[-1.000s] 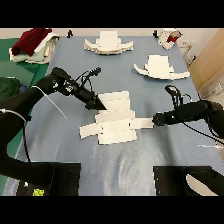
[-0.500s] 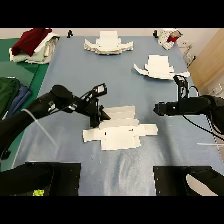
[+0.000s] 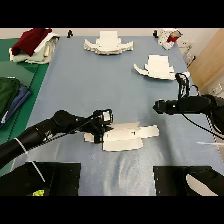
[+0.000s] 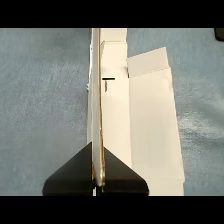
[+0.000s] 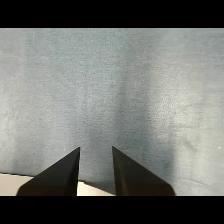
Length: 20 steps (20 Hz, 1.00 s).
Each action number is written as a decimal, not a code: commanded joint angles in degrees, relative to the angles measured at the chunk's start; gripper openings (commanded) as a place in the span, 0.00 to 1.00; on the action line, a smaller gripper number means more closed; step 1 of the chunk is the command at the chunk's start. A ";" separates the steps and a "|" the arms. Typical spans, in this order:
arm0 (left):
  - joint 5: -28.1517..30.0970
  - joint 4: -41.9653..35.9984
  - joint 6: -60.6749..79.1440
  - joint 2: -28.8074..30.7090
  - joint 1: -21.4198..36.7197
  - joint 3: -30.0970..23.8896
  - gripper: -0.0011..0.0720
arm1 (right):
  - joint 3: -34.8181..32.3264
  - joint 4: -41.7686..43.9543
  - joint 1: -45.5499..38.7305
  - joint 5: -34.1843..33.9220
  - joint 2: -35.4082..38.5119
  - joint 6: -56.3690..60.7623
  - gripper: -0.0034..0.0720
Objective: Fold the box.
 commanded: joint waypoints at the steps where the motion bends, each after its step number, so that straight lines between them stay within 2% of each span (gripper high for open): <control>1: 2.54 -0.46 -0.31 0.79 -2.64 -1.40 0.03 | 0.07 0.37 0.04 0.15 0.04 0.04 0.44; 5: 1.29 -0.42 -0.31 0.94 -2.36 -0.79 0.03 | 0.07 0.57 0.04 0.11 0.04 0.04 0.44; 9: -8.20 1.33 -3.32 0.98 1.77 2.95 0.03 | 0.07 0.96 0.04 0.00 0.04 0.04 0.44; 11: -10.45 1.31 -3.30 0.96 3.72 3.58 0.03 | 0.07 1.38 0.04 0.00 0.04 0.04 0.44; 20: -11.23 1.38 -2.86 -4.50 4.04 3.91 0.03 | 0.07 2.34 0.04 -0.02 0.02 0.04 0.44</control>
